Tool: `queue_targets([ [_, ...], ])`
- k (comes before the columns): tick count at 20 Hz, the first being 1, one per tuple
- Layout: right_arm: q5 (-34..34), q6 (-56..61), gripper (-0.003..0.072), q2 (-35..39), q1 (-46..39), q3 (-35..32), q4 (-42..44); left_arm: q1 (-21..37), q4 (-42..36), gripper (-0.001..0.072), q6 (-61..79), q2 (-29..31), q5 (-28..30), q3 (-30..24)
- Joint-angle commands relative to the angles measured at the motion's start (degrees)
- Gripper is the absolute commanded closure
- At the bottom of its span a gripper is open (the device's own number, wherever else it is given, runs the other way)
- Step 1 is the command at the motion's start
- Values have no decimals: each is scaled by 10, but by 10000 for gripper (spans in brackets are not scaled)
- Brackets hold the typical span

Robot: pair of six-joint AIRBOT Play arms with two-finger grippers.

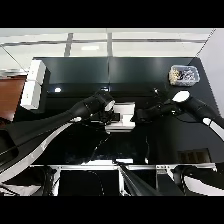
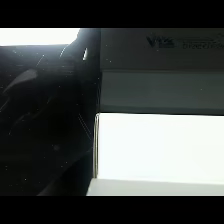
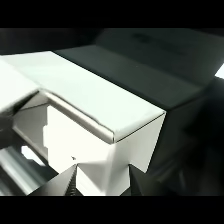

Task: Fold the box and place the chain.

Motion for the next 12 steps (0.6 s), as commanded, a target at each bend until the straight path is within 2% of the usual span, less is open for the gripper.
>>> queue_targets([
  [1, -41, 149, 328, 0, 61, 32, -133, 0, 0, 680, 0, 0, 0, 0],
  [5, -64, 282, 329, -1, 130, 72, -268, 0, 0, 680, 0, 0, 1, 0],
  [8, -58, 390, 328, -8, 182, 106, -386, 0, 0, 680, 0, 0, 1, 0],
  [12, -28, 492, 328, -46, 221, 149, -456, 0, 0, 680, 0, 0, 1, 0],
])
